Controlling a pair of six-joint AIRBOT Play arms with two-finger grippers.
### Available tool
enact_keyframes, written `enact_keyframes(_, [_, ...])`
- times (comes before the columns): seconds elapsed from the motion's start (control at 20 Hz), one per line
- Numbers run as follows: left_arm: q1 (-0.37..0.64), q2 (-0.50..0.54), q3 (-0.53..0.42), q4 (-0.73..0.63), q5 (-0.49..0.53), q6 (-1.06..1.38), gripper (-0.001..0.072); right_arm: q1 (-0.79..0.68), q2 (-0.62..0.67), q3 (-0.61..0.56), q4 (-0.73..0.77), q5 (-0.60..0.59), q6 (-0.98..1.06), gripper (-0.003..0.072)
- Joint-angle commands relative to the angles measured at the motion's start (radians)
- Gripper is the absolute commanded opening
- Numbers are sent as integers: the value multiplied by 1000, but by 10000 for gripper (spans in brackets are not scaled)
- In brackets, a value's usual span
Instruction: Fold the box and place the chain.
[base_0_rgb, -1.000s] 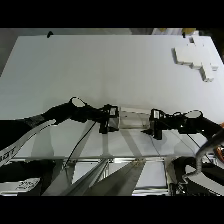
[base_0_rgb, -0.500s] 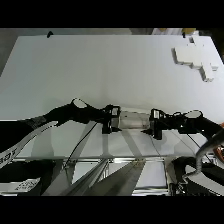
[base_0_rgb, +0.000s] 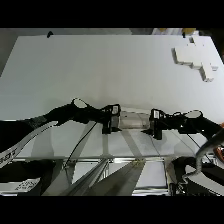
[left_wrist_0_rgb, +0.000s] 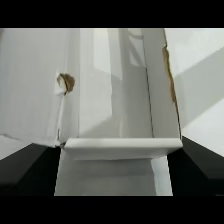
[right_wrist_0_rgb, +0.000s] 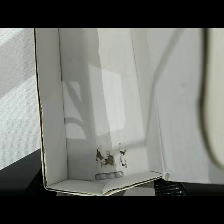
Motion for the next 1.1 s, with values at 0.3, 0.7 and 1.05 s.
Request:
enact_keyframes(0.3, [-26,-27,45,119,13,-150,691,0,0,0,0,0,0,340])
enact_keyframes(0.7, [-26,-51,79,169,0,-230,691,0,0,0,0,0,0,340])
enact_keyframes(1.05, [-26,-51,79,174,-7,-224,236,0,0,0,0,0,0,340])
